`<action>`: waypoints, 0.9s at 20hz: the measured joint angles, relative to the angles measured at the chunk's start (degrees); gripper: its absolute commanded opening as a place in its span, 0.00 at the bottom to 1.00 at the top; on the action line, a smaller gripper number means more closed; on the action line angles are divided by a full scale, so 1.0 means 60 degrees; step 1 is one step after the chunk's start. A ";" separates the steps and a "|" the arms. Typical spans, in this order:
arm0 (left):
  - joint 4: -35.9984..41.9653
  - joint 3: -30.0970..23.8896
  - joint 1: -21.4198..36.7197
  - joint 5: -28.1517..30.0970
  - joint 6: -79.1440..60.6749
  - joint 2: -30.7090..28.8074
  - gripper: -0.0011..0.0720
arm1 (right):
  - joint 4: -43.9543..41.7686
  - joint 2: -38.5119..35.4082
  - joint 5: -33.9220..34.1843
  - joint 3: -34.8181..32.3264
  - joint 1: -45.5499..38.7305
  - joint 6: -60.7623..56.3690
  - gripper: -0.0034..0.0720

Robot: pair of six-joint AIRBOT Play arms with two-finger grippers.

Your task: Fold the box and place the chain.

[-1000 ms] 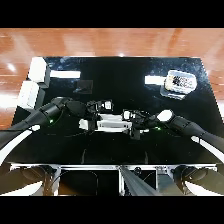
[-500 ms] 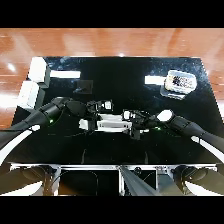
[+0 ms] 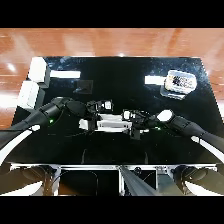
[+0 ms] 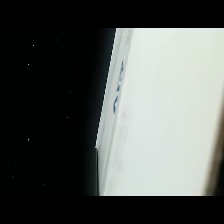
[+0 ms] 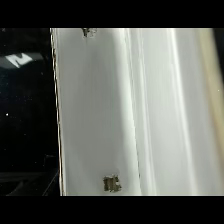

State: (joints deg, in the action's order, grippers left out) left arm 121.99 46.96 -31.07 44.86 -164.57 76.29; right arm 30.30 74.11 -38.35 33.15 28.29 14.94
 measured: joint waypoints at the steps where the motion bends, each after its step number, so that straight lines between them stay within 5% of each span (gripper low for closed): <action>1: 0.0000 0.0000 0.0000 0.0000 0.0004 0.0000 0.05 | 0.0000 0.0000 0.0000 0.0000 0.0000 0.0000 0.72; 13: -0.0011 0.0000 0.0000 0.0146 0.0211 -0.0040 0.07 | -0.0004 0.0000 -0.0007 0.0000 0.0000 0.0004 0.72; 14: -0.0018 0.0000 0.0000 0.0164 0.0229 -0.0058 0.20 | -0.0004 0.0000 -0.0007 0.0000 0.0000 0.0004 0.72; 16: 0.0033 0.0000 0.0000 0.0178 0.0310 -0.0109 0.27 | -0.0022 0.0000 0.0025 -0.0004 0.0000 -0.0025 0.72; 18: 0.0025 0.0004 0.0000 0.0204 0.0306 -0.0131 0.47 | -0.0018 0.0000 0.0036 0.0000 0.0000 -0.0022 0.72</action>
State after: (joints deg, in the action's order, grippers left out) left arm 122.15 46.98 -31.07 46.09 -162.74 75.50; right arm 30.20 74.11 -38.13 33.15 28.29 14.81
